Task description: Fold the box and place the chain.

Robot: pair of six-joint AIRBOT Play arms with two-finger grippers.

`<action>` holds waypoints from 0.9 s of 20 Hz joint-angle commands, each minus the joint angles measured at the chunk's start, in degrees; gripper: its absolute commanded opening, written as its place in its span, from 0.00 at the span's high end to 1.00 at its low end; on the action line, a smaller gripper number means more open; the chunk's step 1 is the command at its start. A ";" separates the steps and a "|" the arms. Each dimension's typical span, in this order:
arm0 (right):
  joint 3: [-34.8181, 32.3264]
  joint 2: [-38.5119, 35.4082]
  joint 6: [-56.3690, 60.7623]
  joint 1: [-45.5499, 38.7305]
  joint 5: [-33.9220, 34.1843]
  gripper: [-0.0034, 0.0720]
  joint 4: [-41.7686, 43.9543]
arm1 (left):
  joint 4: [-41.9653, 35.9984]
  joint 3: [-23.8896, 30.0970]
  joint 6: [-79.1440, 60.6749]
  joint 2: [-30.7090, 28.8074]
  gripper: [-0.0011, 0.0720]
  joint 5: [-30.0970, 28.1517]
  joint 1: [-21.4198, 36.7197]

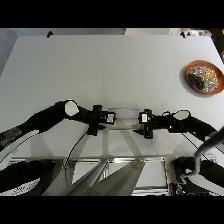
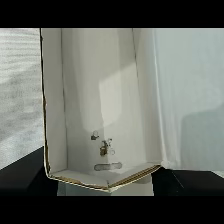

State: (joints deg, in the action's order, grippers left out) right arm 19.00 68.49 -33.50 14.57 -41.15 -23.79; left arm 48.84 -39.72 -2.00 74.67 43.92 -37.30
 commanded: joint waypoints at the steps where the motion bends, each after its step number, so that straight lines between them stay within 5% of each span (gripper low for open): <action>1: -0.02 -0.04 0.02 0.00 0.00 0.50 0.00 | -1.64 0.02 -0.57 0.15 0.56 0.02 -0.68; 10: -0.02 -0.04 0.02 0.00 0.00 0.50 0.00 | -3.50 0.02 -0.11 0.15 0.73 -2.99 -1.03; 18: -0.02 -0.04 0.00 0.00 0.00 0.50 0.00 | -7.76 0.02 -0.09 1.92 0.72 -4.50 -4.26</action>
State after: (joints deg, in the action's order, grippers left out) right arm 19.00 68.49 -33.50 14.57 -41.15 -23.81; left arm 42.37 -39.70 -2.15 75.85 39.97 -40.56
